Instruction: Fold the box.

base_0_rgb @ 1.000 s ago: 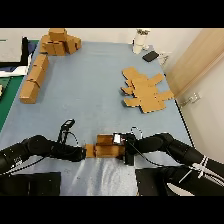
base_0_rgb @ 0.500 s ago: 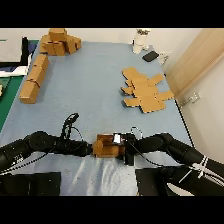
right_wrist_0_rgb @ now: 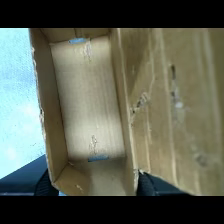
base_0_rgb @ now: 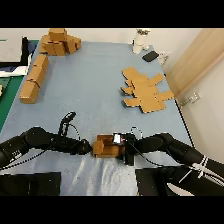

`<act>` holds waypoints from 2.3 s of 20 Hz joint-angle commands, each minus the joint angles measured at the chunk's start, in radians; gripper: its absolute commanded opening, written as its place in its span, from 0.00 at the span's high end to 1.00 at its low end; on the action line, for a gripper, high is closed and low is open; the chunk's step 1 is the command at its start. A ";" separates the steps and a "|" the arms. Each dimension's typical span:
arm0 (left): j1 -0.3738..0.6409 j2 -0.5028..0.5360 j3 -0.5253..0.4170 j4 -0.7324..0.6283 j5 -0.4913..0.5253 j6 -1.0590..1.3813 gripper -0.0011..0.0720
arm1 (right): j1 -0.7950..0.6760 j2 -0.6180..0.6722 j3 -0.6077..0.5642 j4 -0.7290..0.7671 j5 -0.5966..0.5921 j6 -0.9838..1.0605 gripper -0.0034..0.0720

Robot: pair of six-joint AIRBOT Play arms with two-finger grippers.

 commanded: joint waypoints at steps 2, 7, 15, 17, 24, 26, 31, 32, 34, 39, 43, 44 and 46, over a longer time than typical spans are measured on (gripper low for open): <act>0.006 0.000 0.033 -0.024 -0.079 0.079 0.55 | 0.001 0.000 -0.001 0.000 0.000 0.000 0.30; 0.006 -0.005 0.052 -0.053 -0.079 0.151 0.55 | 0.001 0.000 -0.001 0.000 0.000 0.000 0.30; 0.006 -0.087 0.053 -0.114 -0.065 0.148 0.03 | 0.001 0.000 -0.001 0.000 0.000 0.000 0.30; 0.006 -0.098 0.053 -0.131 -0.034 0.122 0.12 | 0.001 0.000 -0.001 0.000 0.000 0.000 0.30; -0.050 -0.100 0.058 -0.116 0.040 0.122 0.29 | 0.001 0.000 -0.001 0.000 0.000 0.000 0.30; -0.114 -0.100 0.060 -0.103 0.101 0.103 0.34 | 0.001 0.000 -0.001 0.000 0.000 0.000 0.30; -0.188 -0.121 0.113 0.103 0.132 -0.137 0.34 | 0.001 0.000 -0.001 0.000 0.000 0.000 0.30; -0.190 -0.134 0.126 0.139 0.122 -0.196 0.34 | 0.001 0.000 -0.001 0.000 0.000 0.000 0.30; -0.195 -0.166 0.159 0.180 0.095 -0.245 0.34 | 0.001 0.000 -0.001 0.000 0.000 0.000 0.30; -0.208 -0.241 0.274 0.292 -0.037 -0.367 0.35 | 0.001 0.000 -0.001 0.000 0.000 0.000 0.30; -0.272 -0.263 0.357 0.535 -0.113 -0.637 0.35 | 0.001 0.000 -0.001 0.000 0.000 0.000 0.30; -0.298 -0.263 0.374 0.594 -0.119 -0.718 0.35 | 0.001 0.000 -0.001 0.000 0.000 0.000 0.30; -0.351 -0.267 0.398 0.719 -0.138 -0.886 0.35 | 0.001 0.000 -0.001 0.000 0.000 0.000 0.30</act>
